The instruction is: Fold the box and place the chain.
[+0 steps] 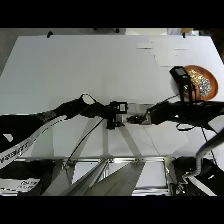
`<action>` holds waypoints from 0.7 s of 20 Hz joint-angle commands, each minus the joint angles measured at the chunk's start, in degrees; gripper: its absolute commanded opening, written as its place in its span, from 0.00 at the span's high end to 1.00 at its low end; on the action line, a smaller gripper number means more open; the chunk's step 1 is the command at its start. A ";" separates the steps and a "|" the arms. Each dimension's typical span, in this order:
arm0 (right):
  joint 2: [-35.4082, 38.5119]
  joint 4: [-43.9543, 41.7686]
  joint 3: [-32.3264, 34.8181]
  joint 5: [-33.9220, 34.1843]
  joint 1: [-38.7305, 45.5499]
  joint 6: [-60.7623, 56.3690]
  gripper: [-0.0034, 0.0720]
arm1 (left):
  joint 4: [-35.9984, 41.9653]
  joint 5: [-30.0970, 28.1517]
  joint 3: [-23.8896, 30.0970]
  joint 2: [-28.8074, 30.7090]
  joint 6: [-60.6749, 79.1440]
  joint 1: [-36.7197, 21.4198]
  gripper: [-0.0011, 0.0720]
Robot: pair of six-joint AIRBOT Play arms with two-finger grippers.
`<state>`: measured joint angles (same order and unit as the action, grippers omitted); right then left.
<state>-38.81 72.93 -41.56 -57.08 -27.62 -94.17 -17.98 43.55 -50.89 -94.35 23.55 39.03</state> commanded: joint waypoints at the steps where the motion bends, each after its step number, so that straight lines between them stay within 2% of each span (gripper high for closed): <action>1: -3.04 -5.68 2.54 10.62 -4.66 2.78 0.93 | -0.02 -0.04 0.00 0.00 0.02 0.00 0.70; 7: -10.64 -5.62 2.64 10.62 -4.87 3.21 0.93 | -0.02 -0.02 0.00 0.02 0.02 0.00 0.70; 8: -11.15 -5.64 2.67 10.40 -4.87 3.19 0.91 | -0.02 -0.02 0.00 0.00 0.02 0.00 0.70; 9: -11.39 -5.68 2.64 10.38 -4.87 3.21 0.77 | -0.02 -0.02 0.00 0.00 0.02 0.00 0.70; 10: -11.30 -5.68 2.64 10.47 -4.87 3.23 0.70 | -0.02 -0.02 0.00 0.00 0.02 0.00 0.70; 14: -10.25 -5.53 0.04 10.75 -3.87 4.79 0.69 | 0.00 -0.02 0.00 0.02 0.02 0.00 0.70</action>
<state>-49.23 67.40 -39.83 -46.57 -32.14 -90.19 -17.98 43.53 -50.89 -94.35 23.55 39.03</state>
